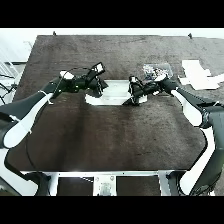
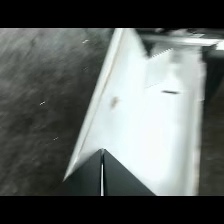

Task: Fold the box and place the chain.

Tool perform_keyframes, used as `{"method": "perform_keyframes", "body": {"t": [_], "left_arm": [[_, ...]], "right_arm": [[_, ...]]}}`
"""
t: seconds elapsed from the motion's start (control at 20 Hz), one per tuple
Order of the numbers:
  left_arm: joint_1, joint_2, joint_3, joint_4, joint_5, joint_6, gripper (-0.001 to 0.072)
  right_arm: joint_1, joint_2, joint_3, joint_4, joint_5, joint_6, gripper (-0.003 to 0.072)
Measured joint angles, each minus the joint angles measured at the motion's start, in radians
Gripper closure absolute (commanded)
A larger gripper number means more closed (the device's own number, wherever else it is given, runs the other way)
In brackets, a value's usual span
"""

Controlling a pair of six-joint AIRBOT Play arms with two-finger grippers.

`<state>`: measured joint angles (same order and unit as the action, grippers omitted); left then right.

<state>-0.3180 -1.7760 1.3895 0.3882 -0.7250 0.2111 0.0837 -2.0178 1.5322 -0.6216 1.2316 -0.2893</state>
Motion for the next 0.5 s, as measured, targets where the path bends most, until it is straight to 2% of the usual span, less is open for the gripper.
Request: {"method": "perform_keyframes", "body": {"t": [0.5], "left_arm": [[0.005,-0.072,0.020,-0.005,0.041,0.000,0.0693]], "right_arm": [[0.000,0.000,0.000,0.001,0.000,0.001,0.0099]]}}
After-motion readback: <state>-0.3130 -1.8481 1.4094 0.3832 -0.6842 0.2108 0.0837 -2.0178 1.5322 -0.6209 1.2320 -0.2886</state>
